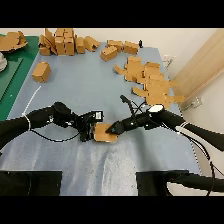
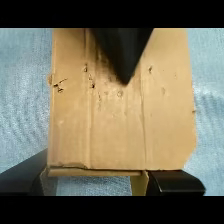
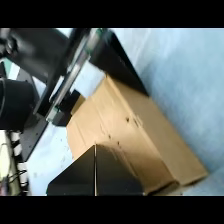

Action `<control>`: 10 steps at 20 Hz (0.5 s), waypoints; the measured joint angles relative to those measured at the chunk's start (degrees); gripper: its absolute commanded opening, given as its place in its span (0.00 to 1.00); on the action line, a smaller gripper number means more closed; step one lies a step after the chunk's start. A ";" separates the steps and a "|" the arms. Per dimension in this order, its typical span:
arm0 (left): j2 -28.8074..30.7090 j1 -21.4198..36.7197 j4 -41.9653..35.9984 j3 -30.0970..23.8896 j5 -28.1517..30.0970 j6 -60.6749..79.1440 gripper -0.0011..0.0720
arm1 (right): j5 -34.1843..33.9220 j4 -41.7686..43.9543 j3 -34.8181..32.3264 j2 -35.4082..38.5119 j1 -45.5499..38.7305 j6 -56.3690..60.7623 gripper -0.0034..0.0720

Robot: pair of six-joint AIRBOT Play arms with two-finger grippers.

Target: Fold the box.

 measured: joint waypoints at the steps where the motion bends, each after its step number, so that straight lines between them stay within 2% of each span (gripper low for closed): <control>1: 0.00 0.00 0.02 0.00 0.00 -0.02 0.73 | -1.38 -0.76 0.57 0.57 0.76 -0.81 0.05; 5: 0.00 0.00 0.00 0.00 0.00 -0.02 0.73 | -5.62 -5.14 1.79 3.98 4.61 -2.49 0.05; 10: 0.00 0.00 0.02 0.00 0.00 -0.02 0.73 | -13.53 -17.05 2.12 10.67 10.12 -0.94 0.07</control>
